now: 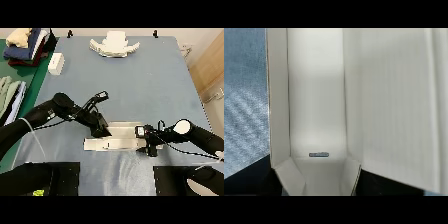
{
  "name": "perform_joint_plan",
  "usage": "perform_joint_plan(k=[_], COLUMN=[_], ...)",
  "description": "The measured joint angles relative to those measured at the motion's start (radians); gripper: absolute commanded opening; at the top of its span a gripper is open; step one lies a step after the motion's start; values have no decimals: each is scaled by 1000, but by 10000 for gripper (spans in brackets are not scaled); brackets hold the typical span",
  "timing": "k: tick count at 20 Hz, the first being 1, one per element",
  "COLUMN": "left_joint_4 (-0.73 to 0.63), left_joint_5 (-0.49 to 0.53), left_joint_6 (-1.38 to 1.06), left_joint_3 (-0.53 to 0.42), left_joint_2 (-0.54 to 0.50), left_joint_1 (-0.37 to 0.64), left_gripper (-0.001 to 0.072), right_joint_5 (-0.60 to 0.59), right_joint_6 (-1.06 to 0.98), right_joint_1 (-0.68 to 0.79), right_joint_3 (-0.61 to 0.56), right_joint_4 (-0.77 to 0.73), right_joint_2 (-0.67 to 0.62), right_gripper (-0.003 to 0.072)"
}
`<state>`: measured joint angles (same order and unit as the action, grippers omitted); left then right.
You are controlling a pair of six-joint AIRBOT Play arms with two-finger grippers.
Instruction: Fold the box.
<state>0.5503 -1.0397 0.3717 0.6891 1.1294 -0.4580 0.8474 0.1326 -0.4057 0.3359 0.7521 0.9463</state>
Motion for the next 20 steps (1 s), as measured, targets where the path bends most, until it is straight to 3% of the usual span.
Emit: perform_joint_plan(k=[1,2,3,6,8,12,20], left_joint_4=[51,98,130,159,116,20,-28], left_joint_5=[-29,-64,-99,-204,-212,-59,213], left_joint_6=[74,161,238,443,542,657,834], left_joint_3=[6,11,14,19,21,52,125], left_joint_2=[-26,-54,-78,-122,-130,-98,88], left_joint_1=[20,39,51,33,-31,-142,-179], left_gripper=[369,62,17,16,16,16,16], right_joint_5=[0,0,0,0,0,0,0], right_joint_6=[0,0,0,0,0,0,-1], right_joint_1=[0,0,0,0,0,0,0], right_joint_3=[0,0,0,0,0,0,0], right_joint_4=[0,0,0,0,0,0,-1], right_joint_2=[0,0,0,0,0,0,0], right_gripper=[509,510,509,509,509,509,509])
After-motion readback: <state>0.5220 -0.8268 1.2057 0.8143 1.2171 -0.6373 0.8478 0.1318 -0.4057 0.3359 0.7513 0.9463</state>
